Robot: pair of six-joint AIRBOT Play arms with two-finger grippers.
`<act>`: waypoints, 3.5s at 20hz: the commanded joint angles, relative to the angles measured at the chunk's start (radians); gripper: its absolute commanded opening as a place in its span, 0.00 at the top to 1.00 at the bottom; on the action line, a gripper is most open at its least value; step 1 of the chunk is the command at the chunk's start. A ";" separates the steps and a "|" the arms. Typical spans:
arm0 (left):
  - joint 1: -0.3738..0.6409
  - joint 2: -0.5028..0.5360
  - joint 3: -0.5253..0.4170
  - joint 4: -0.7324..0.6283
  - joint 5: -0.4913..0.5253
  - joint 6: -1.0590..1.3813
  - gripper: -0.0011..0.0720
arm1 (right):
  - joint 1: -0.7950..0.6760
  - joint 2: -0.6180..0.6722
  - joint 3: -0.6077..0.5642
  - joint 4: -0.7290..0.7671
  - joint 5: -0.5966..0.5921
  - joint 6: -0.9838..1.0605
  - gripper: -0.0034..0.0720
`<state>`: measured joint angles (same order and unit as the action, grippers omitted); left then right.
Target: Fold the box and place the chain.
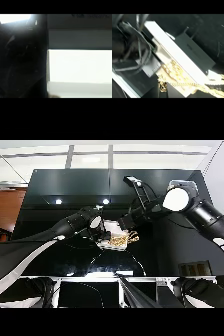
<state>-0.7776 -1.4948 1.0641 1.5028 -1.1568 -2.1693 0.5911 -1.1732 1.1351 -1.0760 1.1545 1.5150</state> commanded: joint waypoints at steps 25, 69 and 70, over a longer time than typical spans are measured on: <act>0.000 0.000 0.001 0.001 0.001 0.000 0.94 | -0.170 0.116 -0.625 0.130 -0.494 -1.342 0.01; 0.000 0.000 0.001 0.004 0.000 0.000 0.94 | -0.224 -0.072 -0.547 0.318 -0.346 -1.619 0.83; 0.000 0.000 0.001 0.003 0.000 0.000 0.94 | -0.224 -0.062 -0.547 0.315 -0.346 -1.604 0.87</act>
<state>-0.7776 -1.4952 1.0641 1.5063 -1.1572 -2.1696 0.3676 -1.2560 0.5861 -0.7551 0.8127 -0.1181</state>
